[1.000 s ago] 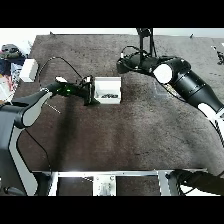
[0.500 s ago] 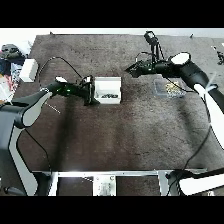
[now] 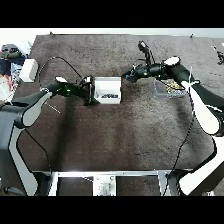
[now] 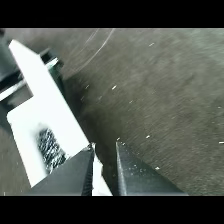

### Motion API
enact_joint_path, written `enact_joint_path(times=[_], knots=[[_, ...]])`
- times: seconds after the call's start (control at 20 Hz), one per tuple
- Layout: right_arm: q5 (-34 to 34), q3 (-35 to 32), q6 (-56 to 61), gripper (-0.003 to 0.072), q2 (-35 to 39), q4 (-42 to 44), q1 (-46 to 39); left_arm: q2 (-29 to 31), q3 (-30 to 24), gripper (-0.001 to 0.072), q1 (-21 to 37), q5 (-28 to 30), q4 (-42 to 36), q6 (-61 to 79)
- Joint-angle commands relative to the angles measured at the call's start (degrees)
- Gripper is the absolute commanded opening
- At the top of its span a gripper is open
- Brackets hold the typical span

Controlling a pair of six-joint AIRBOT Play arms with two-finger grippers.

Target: Fold the box and place the chain.

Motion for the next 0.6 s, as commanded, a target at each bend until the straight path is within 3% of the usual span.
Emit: enact_joint_path(times=[0.0, 0.2, 0.55], knots=[[5.55, 0.42, -6.25, 0.0157, -0.96, -2.4, 0.13, 0.04, 0.0, 0.0402, 0.07, 0.0, 0.02, 0.0], [10.86, 0.42, -16.79, 0.0158, -0.52, -2.86, 1.64, 0.02, 0.0, 0.0402, 0.07, 0.0, 0.02, 0.0], [11.54, 0.42, -17.68, 0.0188, 0.04, -4.87, 7.13, 0.02, 0.0, 0.0402, 0.07, 0.0, 0.02, 0.0]])
